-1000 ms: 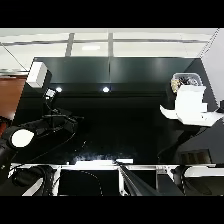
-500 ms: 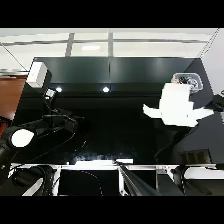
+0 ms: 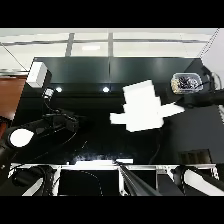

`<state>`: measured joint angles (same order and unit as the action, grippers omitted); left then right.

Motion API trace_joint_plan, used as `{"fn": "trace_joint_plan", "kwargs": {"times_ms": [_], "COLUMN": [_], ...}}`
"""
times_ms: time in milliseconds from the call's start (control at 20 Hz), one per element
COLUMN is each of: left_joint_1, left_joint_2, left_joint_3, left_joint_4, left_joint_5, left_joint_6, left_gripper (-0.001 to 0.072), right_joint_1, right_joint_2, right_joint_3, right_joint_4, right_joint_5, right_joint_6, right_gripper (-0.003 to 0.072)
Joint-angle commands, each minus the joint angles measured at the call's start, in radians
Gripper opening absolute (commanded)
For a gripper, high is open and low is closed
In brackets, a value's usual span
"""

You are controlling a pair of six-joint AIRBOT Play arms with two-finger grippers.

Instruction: Fold the box and place the chain.

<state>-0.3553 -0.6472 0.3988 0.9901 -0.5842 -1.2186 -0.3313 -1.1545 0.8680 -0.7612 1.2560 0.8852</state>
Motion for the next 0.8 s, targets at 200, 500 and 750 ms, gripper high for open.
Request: {"fn": "trace_joint_plan", "kwargs": {"times_ms": [200, 500, 750], "left_joint_1": [0.001, 0.063, 0.101], "left_joint_2": [-0.143, -0.427, -0.617], "left_joint_3": [0.049, 0.158, 0.235], "left_joint_4": [-0.184, -0.436, -0.541], "left_joint_5": [-0.118, -0.341, -0.447], "left_joint_6": [0.019, 0.316, 0.548], "left_gripper": [0.0685, 0.0686, 0.0686], "right_joint_1": [0.356, 0.475, 0.476], "right_joint_2": [0.332, 0.335, 0.335], "right_joint_3": [-0.400, -0.453, -0.453], "right_joint_4": [0.234, 0.233, 0.233], "right_joint_5": [-0.402, -0.445, -0.446], "right_joint_6": [-0.116, -0.111, -0.111], "right_gripper": [0.0008, 0.0008, 0.0008]}}
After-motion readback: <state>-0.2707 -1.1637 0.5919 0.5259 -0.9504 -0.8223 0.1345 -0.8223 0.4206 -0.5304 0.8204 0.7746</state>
